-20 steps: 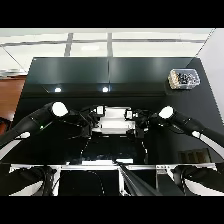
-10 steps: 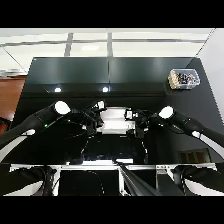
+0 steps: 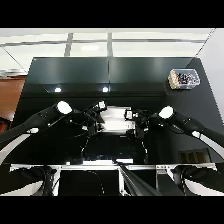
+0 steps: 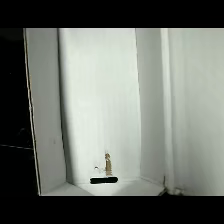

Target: Fold the box and place the chain.

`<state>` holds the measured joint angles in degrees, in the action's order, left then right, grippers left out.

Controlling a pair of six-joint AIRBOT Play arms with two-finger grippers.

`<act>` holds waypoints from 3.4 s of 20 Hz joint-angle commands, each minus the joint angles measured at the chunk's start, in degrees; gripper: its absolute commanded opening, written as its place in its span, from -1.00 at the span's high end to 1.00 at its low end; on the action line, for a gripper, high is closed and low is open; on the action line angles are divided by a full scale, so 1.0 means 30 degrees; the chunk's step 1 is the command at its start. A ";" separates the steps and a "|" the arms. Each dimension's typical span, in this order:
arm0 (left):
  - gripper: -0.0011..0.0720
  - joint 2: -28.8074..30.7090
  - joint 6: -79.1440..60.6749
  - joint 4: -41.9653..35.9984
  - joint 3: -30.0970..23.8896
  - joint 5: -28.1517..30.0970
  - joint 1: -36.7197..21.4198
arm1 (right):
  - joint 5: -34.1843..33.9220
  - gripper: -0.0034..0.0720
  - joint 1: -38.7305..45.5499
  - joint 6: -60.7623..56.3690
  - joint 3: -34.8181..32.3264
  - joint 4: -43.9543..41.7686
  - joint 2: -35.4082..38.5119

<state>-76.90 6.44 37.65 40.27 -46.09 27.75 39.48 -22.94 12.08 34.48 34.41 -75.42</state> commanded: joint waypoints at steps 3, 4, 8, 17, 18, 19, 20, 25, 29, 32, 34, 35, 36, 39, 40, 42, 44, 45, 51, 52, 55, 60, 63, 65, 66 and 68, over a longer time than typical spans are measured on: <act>-0.02 -0.0015 -0.0007 -0.0073 0.0168 -0.0444 0.0015 | 0.0000 0.29 -0.0015 -0.0022 0.0007 -0.0015 -0.0015; -0.13 0.0007 0.0066 0.0095 0.0284 -0.0474 0.0007 | 0.0000 0.29 -0.0015 -0.0015 0.0007 -0.0015 -0.0015; 0.91 0.0896 0.5384 0.5311 0.2113 -0.2674 -0.0466 | 0.0000 0.29 -0.0015 -0.0022 0.0007 -0.0015 -0.0015; 0.91 0.2776 2.1937 0.2922 -0.0131 -0.6382 -1.1358 | 0.0000 0.29 -0.0022 -0.0015 0.0007 -0.0015 -0.0015; 0.91 0.2324 2.0181 0.0925 -0.0685 -0.7752 -1.2094 | 0.0000 0.29 -0.0015 -0.0022 0.0007 -0.0015 -0.0015; 0.91 0.1865 1.9241 -0.0532 -0.1129 -0.8466 -1.2349 | 0.0000 0.29 -0.0015 -0.0015 0.0007 -0.0015 -0.0015; 0.91 0.1530 1.9147 -0.0860 -0.1406 -0.8262 -1.2160 | 0.0000 0.29 -0.0022 -0.0022 0.0007 -0.0015 -0.0015; 0.91 0.0379 2.3059 0.1894 -0.1239 -0.4663 -0.8597 | 0.0007 0.29 -0.0015 -0.0022 0.0007 -0.0015 -0.0015; 0.91 -0.0896 2.2877 0.1756 -0.1239 -0.4590 -0.6411 | 0.0007 0.29 -0.0015 -0.0022 0.0007 -0.0015 -0.0015; 0.91 -0.1421 2.0094 -0.0889 -0.1231 -0.5151 -0.6178 | 0.0000 0.29 -0.0015 -0.0022 0.0007 -0.0015 -0.0015; 0.91 -0.1421 1.8688 -0.2667 -0.1231 -0.5697 -0.6637 | 0.0000 0.29 -0.0015 -0.0015 0.0007 -0.0015 -0.0015; 0.84 -0.1421 1.8294 -0.3206 -0.1209 -0.5909 -0.6885 | 0.0000 0.29 -0.0015 -0.0022 0.0007 -0.0015 -0.0015; 0.60 -0.1421 1.8061 -0.3381 -0.1115 -0.6156 -0.7089 | 0.0000 0.29 -0.0015 -0.0022 0.0007 -0.0015 -0.0015; -0.94 -0.1421 1.7828 -0.3424 -0.0539 -0.7198 -0.7541 | 0.0007 0.29 -0.0015 -0.0015 0.0007 -0.0015 -0.0015; -0.97 -0.1421 1.7828 -0.3424 -0.0291 -0.7329 -0.7621 | 0.0007 0.29 -0.0022 -0.0015 0.0007 -0.0015 -0.0007; -0.97 -0.1421 1.7835 -0.3519 0.0175 -0.7533 -0.7606 | 0.0007 0.29 -0.0015 -0.0015 0.0007 -0.0015 -0.0015; -0.96 -0.1421 1.7828 -0.3774 0.0561 -0.7883 -0.7453 | 0.0007 0.29 -0.0015 -0.0022 0.0007 -0.0015 -0.0015; -0.91 -0.1421 1.7835 -0.3789 0.0699 -0.7890 -0.7184 | 0.0007 0.29 -0.0015 -0.0015 0.0007 -0.0015 -0.0015; -0.54 -0.1428 1.7260 -0.4058 0.0831 -0.7694 -0.5683 | 0.0000 0.29 -0.0015 -0.0022 0.0007 -0.0015 -0.0015; -0.54 -0.1428 1.7274 -0.4065 0.0831 -0.7686 -0.5683 | 0.0000 0.29 -0.0015 -0.0022 0.0007 -0.0015 -0.0015; -0.54 -0.1428 1.7252 -0.4058 0.0831 -0.7628 -0.5450 | 0.0000 0.29 -0.0015 -0.0022 0.0007 -0.0015 -0.0015; -0.54 -0.1413 1.7872 -0.2892 0.1355 -0.6127 -0.4175 | -0.0007 0.29 -0.0015 -0.0022 0.0007 -0.0015 -0.0015; -0.54 -0.1392 2.1143 -0.0073 0.2361 -0.5319 -0.3366 | -0.0007 0.29 -0.0015 -0.0022 0.0007 -0.0015 -0.0015; -0.54 -0.1392 2.1602 0.0794 0.2994 -0.5238 -0.2812 | -0.0015 0.29 -0.0015 -0.0022 0.0007 -0.0022 -0.0015; -0.54 -0.1392 2.1908 0.0809 0.3228 -0.5231 -0.2550 | -0.0029 0.29 -0.0015 -0.0029 0.0007 -0.0029 -0.0015; -0.54 -0.1392 2.2535 0.0838 0.3636 -0.5195 -0.2076 | -0.0022 0.29 -0.0015 -0.0029 0.0007 -0.0029 -0.0015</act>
<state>-81.12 70.08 37.50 49.19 -62.48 19.44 39.46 -22.94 12.01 34.46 34.37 -75.42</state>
